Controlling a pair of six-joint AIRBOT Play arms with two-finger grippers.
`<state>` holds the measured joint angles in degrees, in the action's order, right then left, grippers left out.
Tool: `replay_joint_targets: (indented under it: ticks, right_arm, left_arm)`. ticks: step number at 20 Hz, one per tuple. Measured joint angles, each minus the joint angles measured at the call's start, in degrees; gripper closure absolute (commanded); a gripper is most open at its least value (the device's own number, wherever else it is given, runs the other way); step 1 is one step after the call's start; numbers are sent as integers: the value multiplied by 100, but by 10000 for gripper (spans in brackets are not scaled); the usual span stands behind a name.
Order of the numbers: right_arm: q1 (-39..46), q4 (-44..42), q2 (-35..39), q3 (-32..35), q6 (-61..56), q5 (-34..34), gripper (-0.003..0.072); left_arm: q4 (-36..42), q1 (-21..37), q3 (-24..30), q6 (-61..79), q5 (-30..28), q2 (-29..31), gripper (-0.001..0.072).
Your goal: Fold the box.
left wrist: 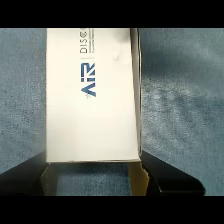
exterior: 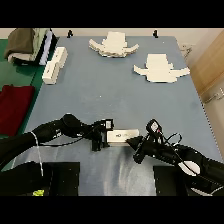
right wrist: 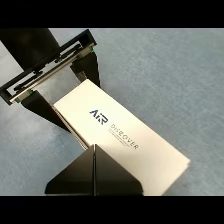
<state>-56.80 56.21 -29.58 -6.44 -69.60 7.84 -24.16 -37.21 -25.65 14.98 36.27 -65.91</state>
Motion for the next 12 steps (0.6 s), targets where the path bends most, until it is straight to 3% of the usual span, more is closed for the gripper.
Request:
replay_joint_targets:
  ticks: [12]
  right_arm:
    - [96,24,-245,39,-2,7,680]
  left_arm:
    - [-15,0,0,26,-22,0,182]
